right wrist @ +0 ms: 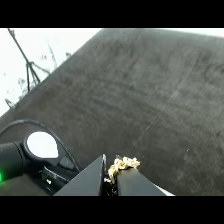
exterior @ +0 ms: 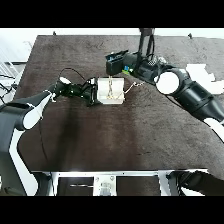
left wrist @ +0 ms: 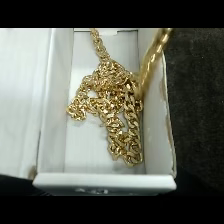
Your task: Fold the box and place the chain.
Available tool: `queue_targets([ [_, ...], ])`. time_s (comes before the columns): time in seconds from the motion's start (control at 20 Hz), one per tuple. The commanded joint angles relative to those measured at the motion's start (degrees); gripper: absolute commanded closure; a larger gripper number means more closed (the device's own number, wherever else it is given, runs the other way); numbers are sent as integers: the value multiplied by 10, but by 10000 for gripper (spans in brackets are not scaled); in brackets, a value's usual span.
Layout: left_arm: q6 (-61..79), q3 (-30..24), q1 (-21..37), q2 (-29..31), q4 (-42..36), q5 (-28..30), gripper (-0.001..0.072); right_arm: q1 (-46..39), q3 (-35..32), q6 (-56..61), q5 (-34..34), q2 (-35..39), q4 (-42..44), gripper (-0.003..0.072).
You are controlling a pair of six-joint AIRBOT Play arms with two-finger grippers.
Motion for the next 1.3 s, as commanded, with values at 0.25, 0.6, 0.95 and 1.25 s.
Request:
queue_targets([
  [0.25,0,0,0,0,0,0,288,-10,-35,7,-71,-114,5,688],
  [0.6,0,0,0,0,0,0,288,-5,5,5,-76,14,-3,687],
  [0.95,0,0,0,0,0,0,288,-6,12,4,-86,8,-27,688],
  [1.25,0,0,0,0,0,0,288,-13,12,0,-135,-11,-37,687],
])
